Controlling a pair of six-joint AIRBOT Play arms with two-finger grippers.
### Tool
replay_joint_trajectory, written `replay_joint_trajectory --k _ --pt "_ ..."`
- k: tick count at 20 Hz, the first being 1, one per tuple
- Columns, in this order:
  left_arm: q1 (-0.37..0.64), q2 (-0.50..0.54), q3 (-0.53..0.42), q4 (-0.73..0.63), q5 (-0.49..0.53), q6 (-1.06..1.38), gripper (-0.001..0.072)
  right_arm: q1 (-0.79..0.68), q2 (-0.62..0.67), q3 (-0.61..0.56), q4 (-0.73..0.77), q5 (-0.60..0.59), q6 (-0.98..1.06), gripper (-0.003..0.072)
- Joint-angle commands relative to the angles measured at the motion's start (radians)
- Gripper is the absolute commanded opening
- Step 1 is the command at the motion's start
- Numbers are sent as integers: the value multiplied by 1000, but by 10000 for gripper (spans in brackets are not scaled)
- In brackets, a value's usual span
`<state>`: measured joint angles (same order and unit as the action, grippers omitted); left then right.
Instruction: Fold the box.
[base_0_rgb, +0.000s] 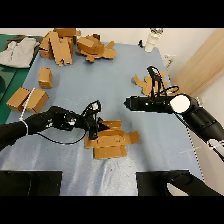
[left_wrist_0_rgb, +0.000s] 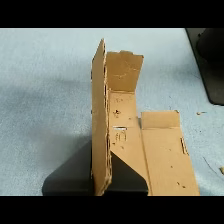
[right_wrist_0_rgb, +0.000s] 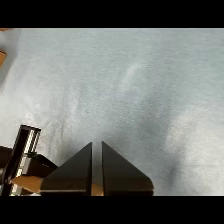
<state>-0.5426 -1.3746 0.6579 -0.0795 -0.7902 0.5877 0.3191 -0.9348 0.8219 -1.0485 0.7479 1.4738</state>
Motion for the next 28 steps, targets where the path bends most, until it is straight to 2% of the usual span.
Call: replay_joint_trajectory --k 1,3,5,6,8,12,16,17,18,20,22,23,28 --pt "0 -1 0 5 5 0 12 1 0 0 -18 23 0 94" --pt "0 -1 0 5 6 0 12 6 8 0 -83 58 0 86" --pt "0 -1 0 9 5 0 12 55 41 -4 -229 96 2 36" --pt "0 -1 0 12 4 0 12 96 70 -19 -294 98 22 37" --pt "0 -1 0 12 4 -1 12 200 153 -94 -383 111 56 36" --pt "0 -1 0 12 4 -1 12 465 340 -348 -531 126 220 36" --pt "0 -1 0 11 4 -2 12 739 359 -420 -651 132 230 44" --pt "0 -1 0 11 4 -2 12 787 347 -425 -650 143 229 170" --pt "0 -1 0 11 4 -3 12 826 335 -431 -623 159 227 250" --pt "0 -1 0 11 3 -5 12 895 315 -458 -575 174 219 251" --pt "0 -1 0 11 3 -5 12 932 289 -488 -593 166 219 259" --pt "0 -1 0 11 3 -5 12 932 275 -497 -626 160 219 344" --pt "0 -1 0 12 2 -5 12 931 194 -499 -811 69 229 350"
